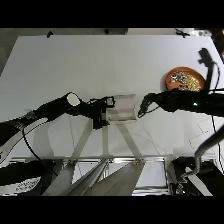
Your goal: Fold the box and place the chain.
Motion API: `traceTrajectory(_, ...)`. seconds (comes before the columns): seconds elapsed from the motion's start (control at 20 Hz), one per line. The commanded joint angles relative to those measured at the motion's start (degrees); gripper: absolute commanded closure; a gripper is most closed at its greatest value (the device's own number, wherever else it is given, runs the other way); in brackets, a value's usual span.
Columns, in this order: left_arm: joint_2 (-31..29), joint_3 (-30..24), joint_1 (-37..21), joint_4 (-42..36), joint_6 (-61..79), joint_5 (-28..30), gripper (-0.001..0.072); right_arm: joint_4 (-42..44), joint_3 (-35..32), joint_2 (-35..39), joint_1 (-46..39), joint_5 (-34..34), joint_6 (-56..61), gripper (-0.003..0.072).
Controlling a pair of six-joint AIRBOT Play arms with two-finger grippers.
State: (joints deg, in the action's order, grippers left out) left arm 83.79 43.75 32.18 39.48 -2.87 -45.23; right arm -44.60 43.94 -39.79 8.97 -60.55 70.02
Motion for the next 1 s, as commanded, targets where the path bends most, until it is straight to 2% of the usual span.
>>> traceTrajectory(0.0,0.0,0.0,0.0,0.0,0.0,0.0,0.0318,-1.3,-0.7,-6.1,8.5,6.3,0.0,0.0678)
traceTrajectory(0.25,0.0,0.0,0.0,0.0,0.0,0.0,0.0318,-2.6,-0.7,-14.8,17.2,13.6,0.0,0.0677)
traceTrajectory(0.45,0.0,0.0,0.0,0.0,0.0,0.0,0.0318,-2.6,-0.7,-21.0,22.1,16.7,0.3,0.0677)
traceTrajectory(0.85,0.0,0.0,0.0,0.0,0.0,0.0,0.0318,-2.5,-0.7,-31.1,26.7,21.5,2.4,0.0671)
traceTrajectory(0.95,0.0,0.0,0.0,0.0,0.0,0.0,0.0318,-2.6,-0.7,-32.4,26.7,23.2,3.7,0.0569)
